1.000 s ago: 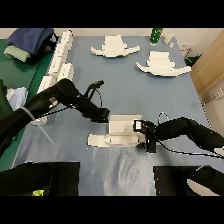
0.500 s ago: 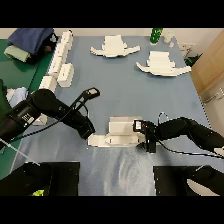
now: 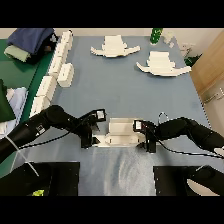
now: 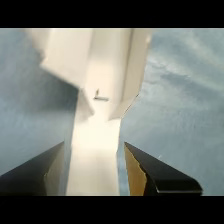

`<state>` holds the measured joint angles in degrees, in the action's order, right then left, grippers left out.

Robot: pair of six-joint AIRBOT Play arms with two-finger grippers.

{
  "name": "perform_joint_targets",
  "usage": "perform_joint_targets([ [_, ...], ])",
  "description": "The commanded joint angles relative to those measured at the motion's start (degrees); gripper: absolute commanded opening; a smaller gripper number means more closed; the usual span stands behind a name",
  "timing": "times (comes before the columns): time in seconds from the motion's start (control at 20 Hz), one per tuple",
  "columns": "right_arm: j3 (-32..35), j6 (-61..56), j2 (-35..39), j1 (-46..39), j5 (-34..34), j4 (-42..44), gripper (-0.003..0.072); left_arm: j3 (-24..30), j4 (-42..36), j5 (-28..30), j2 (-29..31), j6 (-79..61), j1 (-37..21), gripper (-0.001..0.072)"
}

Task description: Fold the box.

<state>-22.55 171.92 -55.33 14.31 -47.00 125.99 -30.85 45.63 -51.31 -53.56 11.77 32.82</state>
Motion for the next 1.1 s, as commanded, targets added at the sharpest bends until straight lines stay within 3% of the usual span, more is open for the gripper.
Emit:
perform_joint_targets([
  [0.0, 0.00, -0.02, 0.04, 0.00, 0.02, -0.02, 0.0506, 1.36, -8.87, 3.26, -4.57, -12.28, 3.56, 0.0562],
  [0.2, 0.00, -0.02, 0.04, 0.00, 0.02, -0.02, 0.0506, 1.36, -11.39, 8.00, -8.66, -13.99, 5.70, 0.0558],
  [0.3, 0.00, -0.02, 0.04, 0.00, 0.02, -0.02, 0.0506, 1.33, -11.37, 8.94, -9.31, -14.49, 6.51, 0.0288],
  [0.4, 0.00, -0.02, 0.04, 0.00, 0.02, -0.02, 0.0506, 1.33, -11.37, 9.55, -9.33, -15.45, 7.32, 0.0142],
  [0.45, 0.00, -0.02, 0.04, 0.00, 0.02, -0.02, 0.0506, 1.33, -11.30, 10.29, -9.33, -15.45, 7.67, 0.0105],
  [0.65, 0.00, -0.02, 0.04, 0.00, 0.02, -0.02, 0.0506, 1.31, -11.41, 13.97, -9.33, -16.31, 8.85, 0.0105],
  [0.9, 0.00, -0.02, 0.04, 0.00, 0.02, -0.04, 0.0506, 1.33, -6.56, 8.66, -9.27, -15.52, 9.94, 0.0136],
  [1.05, 0.00, -0.02, 0.04, 0.00, 0.02, -0.04, 0.0506, 1.33, -2.99, 8.98, -8.63, -13.22, 9.53, 0.0136],
])
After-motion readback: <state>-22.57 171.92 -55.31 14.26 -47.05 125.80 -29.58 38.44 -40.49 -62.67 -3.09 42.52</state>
